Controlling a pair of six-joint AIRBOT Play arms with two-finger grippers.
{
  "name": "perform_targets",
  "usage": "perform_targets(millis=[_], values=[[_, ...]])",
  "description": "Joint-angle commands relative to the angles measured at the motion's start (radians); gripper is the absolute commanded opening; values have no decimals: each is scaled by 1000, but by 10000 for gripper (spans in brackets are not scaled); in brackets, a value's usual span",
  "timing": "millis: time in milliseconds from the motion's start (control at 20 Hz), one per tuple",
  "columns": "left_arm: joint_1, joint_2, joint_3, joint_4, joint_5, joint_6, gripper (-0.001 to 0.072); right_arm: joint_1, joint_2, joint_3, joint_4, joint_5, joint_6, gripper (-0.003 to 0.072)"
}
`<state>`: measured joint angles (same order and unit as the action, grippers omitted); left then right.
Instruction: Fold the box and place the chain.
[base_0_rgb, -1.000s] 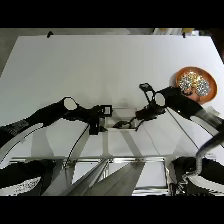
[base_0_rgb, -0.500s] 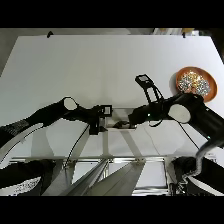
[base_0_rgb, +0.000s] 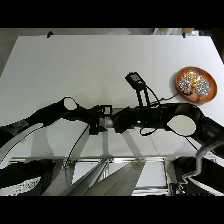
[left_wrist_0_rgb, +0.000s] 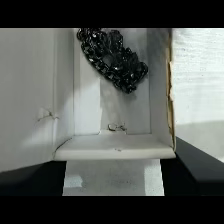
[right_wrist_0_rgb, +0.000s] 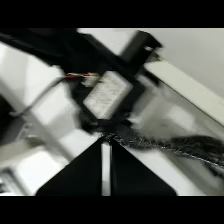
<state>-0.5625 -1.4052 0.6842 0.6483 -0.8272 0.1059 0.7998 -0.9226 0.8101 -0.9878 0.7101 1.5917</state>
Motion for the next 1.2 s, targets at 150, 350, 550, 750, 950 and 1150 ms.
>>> perform_targets(millis=[150,350,550,750,950,1150], values=[[0,0,0,2,0,2,109,9,2,1,140,-37,-116,18],[0,0,0,2,0,2,109,-10,2,1,-18,59,-19,18],[0,0,0,2,0,2,109,-129,2,1,-137,247,8,18],[0,0,0,2,0,2,109,-291,2,1,-244,353,-85,19],[0,0,0,2,0,2,109,-414,-14,0,-247,375,-456,18],[0,0,0,2,0,2,109,-474,-128,0,-240,370,-946,291]])
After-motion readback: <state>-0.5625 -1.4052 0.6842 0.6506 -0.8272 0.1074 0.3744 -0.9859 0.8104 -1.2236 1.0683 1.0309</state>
